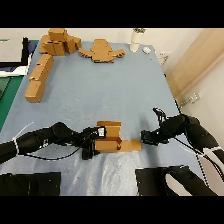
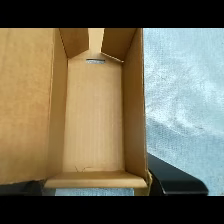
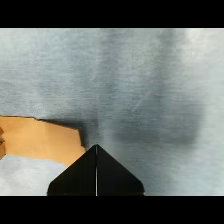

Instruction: Fold the box.

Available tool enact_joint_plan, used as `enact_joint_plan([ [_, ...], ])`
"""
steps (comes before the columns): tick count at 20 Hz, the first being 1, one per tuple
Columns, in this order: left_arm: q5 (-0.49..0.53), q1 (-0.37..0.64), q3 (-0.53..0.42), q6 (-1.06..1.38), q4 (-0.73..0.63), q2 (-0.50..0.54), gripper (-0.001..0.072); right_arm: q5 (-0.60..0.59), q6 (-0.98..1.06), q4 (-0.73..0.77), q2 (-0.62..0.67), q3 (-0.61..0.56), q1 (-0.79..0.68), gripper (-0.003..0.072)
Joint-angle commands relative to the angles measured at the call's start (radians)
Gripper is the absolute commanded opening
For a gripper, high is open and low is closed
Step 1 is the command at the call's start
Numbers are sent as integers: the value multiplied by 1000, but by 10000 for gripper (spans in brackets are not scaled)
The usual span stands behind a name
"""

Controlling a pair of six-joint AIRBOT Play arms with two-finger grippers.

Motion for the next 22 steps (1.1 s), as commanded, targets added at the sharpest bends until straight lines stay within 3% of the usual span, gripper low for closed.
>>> enact_joint_plan([
  [1,1,0,0,0,0,0,618,-1,28,-55,-2,7,-1,0],
  [12,0,0,0,0,0,0,618,13,-75,102,6,-60,0,0],
  [18,0,0,0,0,0,0,618,-46,-73,132,131,-29,0,0],
  [22,0,0,0,0,0,0,618,-55,-74,177,136,-34,0,0],
])
